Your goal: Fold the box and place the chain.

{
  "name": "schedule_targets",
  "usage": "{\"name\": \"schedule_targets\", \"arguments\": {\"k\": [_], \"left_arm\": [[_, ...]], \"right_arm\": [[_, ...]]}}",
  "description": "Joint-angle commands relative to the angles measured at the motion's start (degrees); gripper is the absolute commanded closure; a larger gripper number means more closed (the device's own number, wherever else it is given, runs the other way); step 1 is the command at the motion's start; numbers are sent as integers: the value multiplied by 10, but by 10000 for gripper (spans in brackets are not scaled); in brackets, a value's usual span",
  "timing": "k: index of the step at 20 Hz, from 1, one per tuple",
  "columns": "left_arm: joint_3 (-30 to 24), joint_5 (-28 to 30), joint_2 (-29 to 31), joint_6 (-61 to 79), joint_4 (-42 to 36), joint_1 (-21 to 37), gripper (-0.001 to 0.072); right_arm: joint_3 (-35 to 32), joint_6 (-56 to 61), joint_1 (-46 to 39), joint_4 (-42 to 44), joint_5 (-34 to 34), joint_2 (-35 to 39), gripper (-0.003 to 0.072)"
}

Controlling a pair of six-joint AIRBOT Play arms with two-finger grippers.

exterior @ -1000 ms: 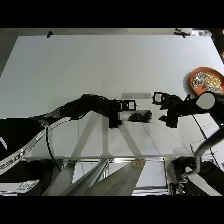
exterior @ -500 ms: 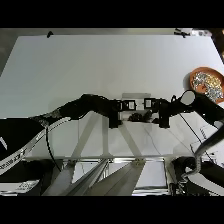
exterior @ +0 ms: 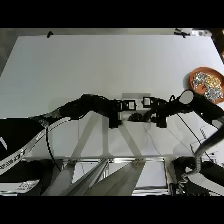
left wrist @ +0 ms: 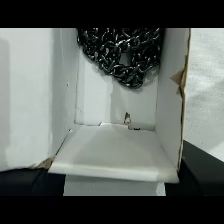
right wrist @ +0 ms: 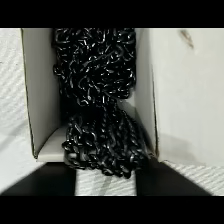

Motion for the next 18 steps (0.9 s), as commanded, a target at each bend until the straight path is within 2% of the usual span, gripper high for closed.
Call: {"name": "schedule_targets", "arguments": {"k": [1,2,5,7,12,18], "left_arm": [[0,0,0,0,0,0,434],[0,0,0,0,0,0,434],[0,0,0,0,0,0,434],[0,0,0,0,0,0,434],[0,0,0,0,0,0,434],[0,0,0,0,0,0,434]], "right_arm": [[0,6,0,-11,13,0,502],[0,6,0,-24,19,0,532],[0,10,0,-56,31,0,539],[0,10,0,-68,42,0,670],[0,40,0,-100,43,18,671],[1,67,0,-99,72,69,672]]}}
